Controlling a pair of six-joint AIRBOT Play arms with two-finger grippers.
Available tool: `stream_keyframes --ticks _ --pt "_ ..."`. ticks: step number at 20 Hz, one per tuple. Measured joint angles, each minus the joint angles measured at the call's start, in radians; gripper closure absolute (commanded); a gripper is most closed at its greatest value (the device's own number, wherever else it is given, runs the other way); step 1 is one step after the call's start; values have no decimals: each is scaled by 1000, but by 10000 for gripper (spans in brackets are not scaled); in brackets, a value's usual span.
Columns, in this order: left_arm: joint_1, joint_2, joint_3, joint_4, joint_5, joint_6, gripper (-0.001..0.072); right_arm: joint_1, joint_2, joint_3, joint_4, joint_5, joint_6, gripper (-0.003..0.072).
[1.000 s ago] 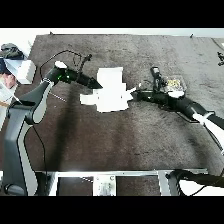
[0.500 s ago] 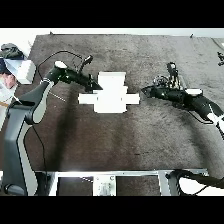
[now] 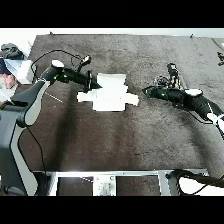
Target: Fold the box and place the chain.
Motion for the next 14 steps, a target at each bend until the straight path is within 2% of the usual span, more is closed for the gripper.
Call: stream_keyframes --ticks 5,14 --pt "1 49 -159 -89 97 175 706 0 0 0 0 -4 0 430" --pt "2 55 -269 -141 200 306 702 0 0 0 -1 1 0 429"
